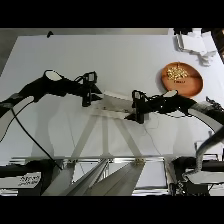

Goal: Fold the box and place the chain.

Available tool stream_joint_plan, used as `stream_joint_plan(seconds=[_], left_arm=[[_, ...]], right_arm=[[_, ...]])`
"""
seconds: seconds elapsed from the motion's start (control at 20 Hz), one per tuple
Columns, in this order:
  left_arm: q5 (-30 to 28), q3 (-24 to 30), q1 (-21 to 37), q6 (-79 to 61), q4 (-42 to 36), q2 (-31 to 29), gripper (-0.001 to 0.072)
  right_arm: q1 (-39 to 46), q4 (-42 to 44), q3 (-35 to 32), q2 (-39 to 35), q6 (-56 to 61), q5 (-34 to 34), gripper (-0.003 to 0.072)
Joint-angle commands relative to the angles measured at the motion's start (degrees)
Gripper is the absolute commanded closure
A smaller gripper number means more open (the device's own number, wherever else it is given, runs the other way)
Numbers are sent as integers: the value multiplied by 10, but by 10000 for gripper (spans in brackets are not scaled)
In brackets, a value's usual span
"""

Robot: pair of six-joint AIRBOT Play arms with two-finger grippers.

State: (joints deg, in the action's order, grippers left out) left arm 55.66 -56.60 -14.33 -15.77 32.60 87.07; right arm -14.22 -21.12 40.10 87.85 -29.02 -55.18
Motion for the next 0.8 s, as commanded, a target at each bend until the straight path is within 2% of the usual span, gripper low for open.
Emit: stream_joint_plan(seconds=[0.0, 0.15, 0.2, 0.25, 0.45, 0.6, 0.75], left_arm=[[30, -1, 29, 81, 115, -54, 429], [88, 0, 24, 165, 222, -81, 435], [116, 0, 21, 183, 228, -85, 508], [150, 0, 16, 188, 217, -88, 709], [202, 0, -31, 186, 128, -80, 699], [235, 1, -71, 186, 63, -52, 699], [186, 1, -82, 188, -5, -24, 702]], right_arm=[[0, 2, 0, 0, 0, 1, 238], [0, 2, 0, 0, 0, 1, 238], [0, 2, 0, 0, 0, 1, 238], [0, 2, 0, 0, 0, 1, 238], [0, 2, 0, 0, 0, 1, 238], [0, 2, 0, 0, 0, 1, 238], [0, 2, 0, 0, 0, 1, 238]])
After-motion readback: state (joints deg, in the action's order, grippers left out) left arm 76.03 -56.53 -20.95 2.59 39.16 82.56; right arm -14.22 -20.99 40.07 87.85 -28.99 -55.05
